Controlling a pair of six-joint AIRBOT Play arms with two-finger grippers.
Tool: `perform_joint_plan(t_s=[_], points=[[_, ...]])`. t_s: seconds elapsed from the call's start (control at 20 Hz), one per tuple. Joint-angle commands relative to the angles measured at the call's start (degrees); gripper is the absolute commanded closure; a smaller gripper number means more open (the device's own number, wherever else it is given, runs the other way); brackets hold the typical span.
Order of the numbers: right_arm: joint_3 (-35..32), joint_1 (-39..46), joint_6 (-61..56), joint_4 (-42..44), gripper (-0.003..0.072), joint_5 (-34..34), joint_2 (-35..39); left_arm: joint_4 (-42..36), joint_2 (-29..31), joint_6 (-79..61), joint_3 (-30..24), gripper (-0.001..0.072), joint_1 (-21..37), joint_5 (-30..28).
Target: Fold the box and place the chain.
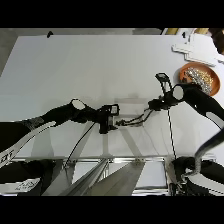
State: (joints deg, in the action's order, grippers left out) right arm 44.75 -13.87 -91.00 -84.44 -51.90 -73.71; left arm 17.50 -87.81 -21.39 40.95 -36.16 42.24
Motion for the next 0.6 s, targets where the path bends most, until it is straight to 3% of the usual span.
perform_joint_plan(t_s=[0.0,0.35,0.55], points=[[-0.02,0.00,0.00,-0.48,0.0447,0.13,-1.29,0.02,0.04,-0.02,-0.02,0.0503,0.00,0.00],[-0.02,0.00,-0.02,-0.87,0.0449,0.98,-4.04,0.02,0.04,-0.02,-0.02,0.0503,0.00,0.00],[0.00,0.00,0.66,-0.85,0.0592,1.33,-4.02,0.02,0.04,-0.02,-0.02,0.0503,0.00,0.00]])
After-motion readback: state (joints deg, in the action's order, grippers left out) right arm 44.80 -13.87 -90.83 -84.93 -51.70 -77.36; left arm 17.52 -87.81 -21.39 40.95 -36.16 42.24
